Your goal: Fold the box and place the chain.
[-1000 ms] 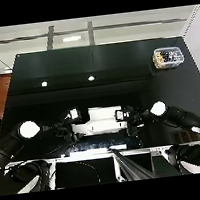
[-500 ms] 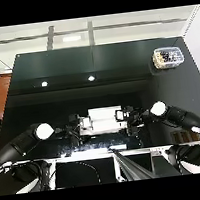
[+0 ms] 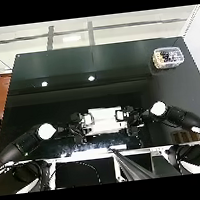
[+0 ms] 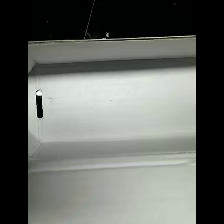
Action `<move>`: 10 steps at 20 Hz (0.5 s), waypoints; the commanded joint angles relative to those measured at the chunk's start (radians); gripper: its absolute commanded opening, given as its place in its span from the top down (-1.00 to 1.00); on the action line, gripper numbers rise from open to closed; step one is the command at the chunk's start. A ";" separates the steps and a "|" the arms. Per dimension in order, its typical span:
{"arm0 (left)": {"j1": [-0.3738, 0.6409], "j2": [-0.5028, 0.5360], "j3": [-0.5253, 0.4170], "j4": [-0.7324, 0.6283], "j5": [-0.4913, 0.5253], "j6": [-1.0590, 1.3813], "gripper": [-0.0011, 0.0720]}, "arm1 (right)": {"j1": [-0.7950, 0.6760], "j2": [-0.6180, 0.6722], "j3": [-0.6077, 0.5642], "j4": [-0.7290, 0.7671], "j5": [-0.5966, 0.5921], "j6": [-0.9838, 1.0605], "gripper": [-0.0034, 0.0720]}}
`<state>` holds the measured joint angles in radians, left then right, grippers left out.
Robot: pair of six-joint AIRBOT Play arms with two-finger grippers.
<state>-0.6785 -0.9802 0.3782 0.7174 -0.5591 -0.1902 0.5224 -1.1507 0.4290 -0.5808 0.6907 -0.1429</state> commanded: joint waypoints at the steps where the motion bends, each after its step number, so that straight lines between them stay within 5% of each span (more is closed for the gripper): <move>1: -0.002 -0.001 0.000 -0.071 -0.019 0.001 0.37 | 0.001 -0.001 0.000 0.001 0.000 0.000 -0.33; 10: -0.016 -0.043 0.000 -0.103 -0.012 0.005 0.36 | 0.001 -0.001 0.000 0.001 0.000 0.000 -0.33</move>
<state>-0.6868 -1.0023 0.3782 0.6239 -0.5690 -0.1867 0.5224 -1.1507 0.4290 -0.5812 0.6907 -0.1432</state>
